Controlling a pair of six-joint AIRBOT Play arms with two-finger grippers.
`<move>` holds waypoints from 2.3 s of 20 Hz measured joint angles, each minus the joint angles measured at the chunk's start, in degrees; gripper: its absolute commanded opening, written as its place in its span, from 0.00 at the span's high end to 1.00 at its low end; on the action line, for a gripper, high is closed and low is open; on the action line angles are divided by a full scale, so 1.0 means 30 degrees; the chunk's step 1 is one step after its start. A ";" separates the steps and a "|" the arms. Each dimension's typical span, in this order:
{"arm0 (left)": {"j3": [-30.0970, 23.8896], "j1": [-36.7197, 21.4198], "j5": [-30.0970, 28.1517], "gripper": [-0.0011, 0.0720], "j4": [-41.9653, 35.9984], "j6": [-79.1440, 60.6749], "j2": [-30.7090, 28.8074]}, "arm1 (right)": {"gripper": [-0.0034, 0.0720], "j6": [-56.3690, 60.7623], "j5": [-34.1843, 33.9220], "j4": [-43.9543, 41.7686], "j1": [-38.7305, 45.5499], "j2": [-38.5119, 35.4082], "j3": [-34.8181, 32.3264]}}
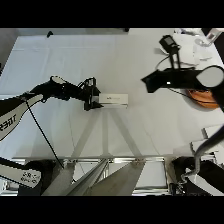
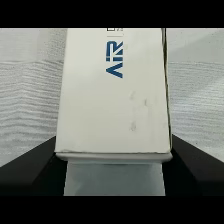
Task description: Fold the box and place the chain.
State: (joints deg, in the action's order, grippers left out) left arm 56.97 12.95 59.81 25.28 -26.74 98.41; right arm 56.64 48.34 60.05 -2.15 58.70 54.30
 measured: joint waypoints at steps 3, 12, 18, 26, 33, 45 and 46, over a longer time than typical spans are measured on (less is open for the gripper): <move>0.0000 0.0000 0.0000 0.77 0.0007 0.0000 0.0000 | 0.94 0.1880 0.1384 0.4379 0.0532 -0.0670 0.0000; 0.0007 0.0000 0.0022 0.77 0.0000 -0.0007 0.0000 | 0.94 0.3198 0.3417 0.7563 0.0823 -0.1042 0.0000; 0.0007 0.0000 0.0087 0.77 -0.0015 -0.0007 0.0000 | 0.94 0.3315 0.3563 0.7788 0.0831 -0.1049 0.0000; 0.0000 0.0000 0.0131 0.98 0.0015 0.0000 -0.0168 | 0.94 0.3322 0.3592 0.7847 0.0831 -0.1049 0.0000; 0.0000 -0.0029 -0.0066 0.98 -0.0015 0.0758 -0.2994 | 0.94 0.3322 0.3592 0.7847 0.0831 -0.1049 0.0000; 0.0000 -0.0852 -1.2262 0.98 -0.0124 0.9537 -1.0513 | 0.94 0.3322 0.3599 0.7847 0.0831 -0.1049 0.0000; 0.0000 -0.1246 -1.3522 0.98 -0.0124 1.0397 -1.0775 | 0.94 0.3322 0.3599 0.7854 0.0831 -0.1049 0.0000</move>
State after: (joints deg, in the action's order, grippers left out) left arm 56.97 9.21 19.25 24.91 4.45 66.08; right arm 66.61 59.13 83.61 0.34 55.55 54.30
